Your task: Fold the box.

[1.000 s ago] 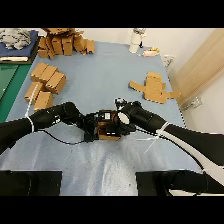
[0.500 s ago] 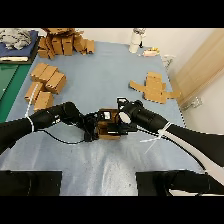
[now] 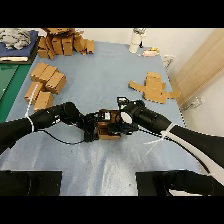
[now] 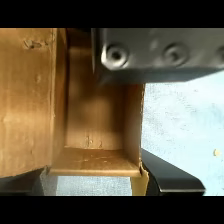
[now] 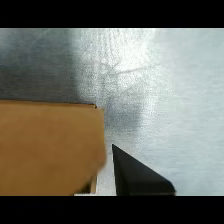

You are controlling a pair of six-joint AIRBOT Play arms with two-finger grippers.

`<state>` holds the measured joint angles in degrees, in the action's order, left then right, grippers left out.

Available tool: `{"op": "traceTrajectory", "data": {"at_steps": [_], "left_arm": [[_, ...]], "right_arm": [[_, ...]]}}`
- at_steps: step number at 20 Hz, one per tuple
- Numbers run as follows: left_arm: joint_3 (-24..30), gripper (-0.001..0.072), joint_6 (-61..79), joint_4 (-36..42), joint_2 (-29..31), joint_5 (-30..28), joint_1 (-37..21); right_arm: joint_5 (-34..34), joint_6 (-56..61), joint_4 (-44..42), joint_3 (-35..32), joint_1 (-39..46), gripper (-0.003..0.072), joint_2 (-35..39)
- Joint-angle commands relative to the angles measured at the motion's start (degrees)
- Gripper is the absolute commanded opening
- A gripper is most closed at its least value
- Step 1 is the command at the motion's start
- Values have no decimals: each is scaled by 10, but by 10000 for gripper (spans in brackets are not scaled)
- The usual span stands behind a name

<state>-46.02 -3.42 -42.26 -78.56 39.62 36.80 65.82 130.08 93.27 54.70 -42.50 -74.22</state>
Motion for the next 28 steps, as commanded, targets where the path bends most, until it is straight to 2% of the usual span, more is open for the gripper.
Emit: {"op": "traceTrajectory", "data": {"at_steps": [1, 4, 5, 6, 7, 9, 11, 12, 13, 14, 15, 17, 18, 20, 23, 26, 28], "left_arm": [[0, 481, 0, 0, 0, 0, 0], [0, 480, 0, 0, 0, 0, 0], [0, 480, 0, 0, 0, 0, 0], [0, 481, 0, 0, 0, 0, 0], [0, 480, 0, 0, 0, 0, 0], [0, 481, 0, 0, 0, 0, 0], [0, 481, 0, 0, 0, 0, 0], [0, 480, 0, 0, 0, 0, 0], [0, 480, 0, 0, 0, 0, 0], [0, 481, 0, 0, 0, -1, 0], [0, 480, 0, 0, 0, -1, 0], [0, 480, 0, 0, 0, -1, 0], [0, 481, 0, 0, 0, -1, 0], [0, 481, 0, 0, 0, -1, 0], [0, 481, 0, 0, 0, -2, 0], [0, 480, 0, 0, 0, -1, 0], [0, 480, 0, 0, 0, -1, 0]], "right_arm": [[16, 10, 14, 0, 0, 381, 34], [32, 20, 18, 0, 0, 377, 78], [32, 21, 14, 0, 0, 327, 96], [36, 26, 15, 0, 0, 136, 118], [50, 35, 26, -1, 2, 4, 140], [61, 38, 63, -18, 40, 2, 172], [5, 2, 40, -48, 133, 2, 182], [-56, -56, -20, -64, 189, 2, 178], [-129, -159, -130, -81, 251, 1, 168], [-178, -274, -259, -92, 304, 2, 149], [-194, -408, -410, -96, 354, 2, 118], [-156, -631, -651, -95, 417, 2, 41], [-120, -706, -742, -95, 432, 2, 0], [-60, -786, -841, -95, 434, 3, -66], [54, -871, -870, -96, 419, 3, -126], [166, -950, -856, -96, 414, 3, -130], [191, -975, -836, -102, 414, 3, -113]]}}
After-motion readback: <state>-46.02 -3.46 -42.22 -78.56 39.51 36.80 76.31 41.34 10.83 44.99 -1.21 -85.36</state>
